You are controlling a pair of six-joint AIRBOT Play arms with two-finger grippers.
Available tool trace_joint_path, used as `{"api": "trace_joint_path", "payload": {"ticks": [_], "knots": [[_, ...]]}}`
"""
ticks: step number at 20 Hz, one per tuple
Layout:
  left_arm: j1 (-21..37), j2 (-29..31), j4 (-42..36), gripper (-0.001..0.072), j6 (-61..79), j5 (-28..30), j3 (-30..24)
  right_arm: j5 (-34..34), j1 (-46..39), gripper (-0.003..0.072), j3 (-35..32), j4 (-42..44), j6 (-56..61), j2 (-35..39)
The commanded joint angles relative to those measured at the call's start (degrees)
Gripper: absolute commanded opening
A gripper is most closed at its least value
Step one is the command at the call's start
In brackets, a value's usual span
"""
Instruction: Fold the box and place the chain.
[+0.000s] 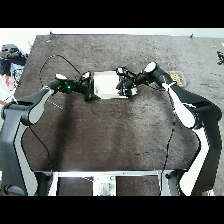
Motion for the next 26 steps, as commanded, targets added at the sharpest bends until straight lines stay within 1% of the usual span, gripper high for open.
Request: {"api": "trace_joint_path", "payload": {"ticks": [1,4,5,6,7,10,11,12,13,14,15,17,19,21,22,24,26], "knots": [[-0.02,0.0,-0.02,0.0236,-0.02,0.02,0.04,-0.55,0.07,0.0465,-0.02,1.44,-0.94,-0.11],[-0.02,0.0,-0.02,0.0236,-0.02,0.02,0.04,-0.5,0.04,0.0465,-0.02,2.56,-1.73,-0.11],[-0.02,0.0,-0.02,0.0236,-0.02,0.02,0.04,-0.48,0.04,0.0499,-0.02,2.54,-1.7,-0.13],[-0.02,0.0,-0.02,0.0236,-0.02,0.02,0.04,-0.52,0.04,0.0572,-0.02,2.54,-1.7,-0.11],[-0.02,0.0,-0.02,0.0236,-0.02,0.02,0.04,-0.46,0.04,0.0618,-0.02,2.54,-1.7,-0.11],[-0.02,0.0,-0.02,0.0236,-0.02,0.02,0.04,-0.39,0.04,0.062,-0.02,2.49,-1.7,-0.11],[-0.02,0.0,-0.02,0.0236,-0.02,0.0,0.04,-0.37,-0.02,0.0608,-0.02,2.29,-1.68,-0.11],[-0.02,0.0,-0.02,0.0236,-0.02,0.02,0.04,-0.39,-0.07,0.0536,0.0,1.77,-1.27,-0.11],[-0.02,0.0,-0.02,0.0236,-0.02,0.02,0.04,-0.35,-0.15,0.0361,0.02,0.57,-0.33,0.02],[-0.02,0.0,-0.02,0.0236,-0.02,0.02,0.04,-0.11,-0.2,0.0252,0.04,-1.31,2.54,0.26],[-0.02,0.0,-0.02,0.0236,-0.02,0.04,0.04,1.07,-0.31,0.0159,0.04,-3.28,5.53,0.96],[-0.02,0.0,-0.02,0.0236,-0.02,0.04,0.04,3.17,-0.79,0.003,0.04,-8.2,9.99,2.73],[-0.02,0.0,-0.02,0.0236,-0.02,0.04,0.04,3.3,-1.88,0.003,0.04,-12.0,15.19,4.59],[-0.02,0.0,-0.02,0.0236,-0.02,0.04,0.04,3.5,-3.41,0.003,0.04,-11.74,20.92,6.75],[-0.02,0.0,-0.02,0.0236,-0.02,0.04,0.04,3.39,-4.31,0.0029,0.04,-11.41,25.77,7.85],[-0.02,0.0,-0.02,0.0236,-0.02,0.04,0.04,2.32,-6.64,0.0029,0.04,-11.39,39.71,9.7],[-0.02,0.0,-0.02,0.0236,-0.02,0.04,0.04,2.34,-9.09,0.0029,0.04,-11.41,50.82,10.05]]}}
